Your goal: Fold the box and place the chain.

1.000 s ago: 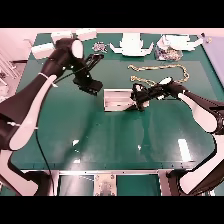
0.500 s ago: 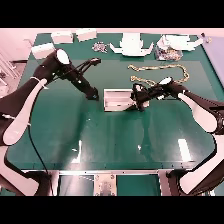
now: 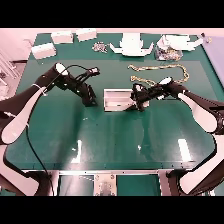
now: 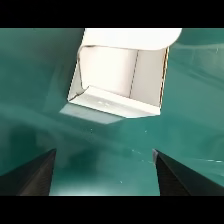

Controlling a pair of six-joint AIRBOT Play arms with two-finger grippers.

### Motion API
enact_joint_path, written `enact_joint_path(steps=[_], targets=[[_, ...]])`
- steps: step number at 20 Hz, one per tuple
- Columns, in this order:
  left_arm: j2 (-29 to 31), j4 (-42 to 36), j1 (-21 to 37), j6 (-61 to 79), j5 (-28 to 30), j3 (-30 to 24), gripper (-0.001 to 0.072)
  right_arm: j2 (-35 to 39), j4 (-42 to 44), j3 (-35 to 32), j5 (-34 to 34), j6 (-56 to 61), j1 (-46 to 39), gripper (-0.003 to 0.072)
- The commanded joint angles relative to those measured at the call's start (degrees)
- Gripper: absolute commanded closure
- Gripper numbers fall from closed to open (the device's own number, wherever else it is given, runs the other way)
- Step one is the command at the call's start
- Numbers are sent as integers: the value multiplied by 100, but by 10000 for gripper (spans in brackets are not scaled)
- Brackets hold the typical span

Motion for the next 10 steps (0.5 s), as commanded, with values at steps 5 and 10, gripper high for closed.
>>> enact_joint_path(steps=[5,10], targets=[[-409,-1714,216,2334,219,-356,-11,4,0,2,2,0,0,189],[-503,-1692,216,2621,282,-356,-11,4,0,2,2,0,0,189]])
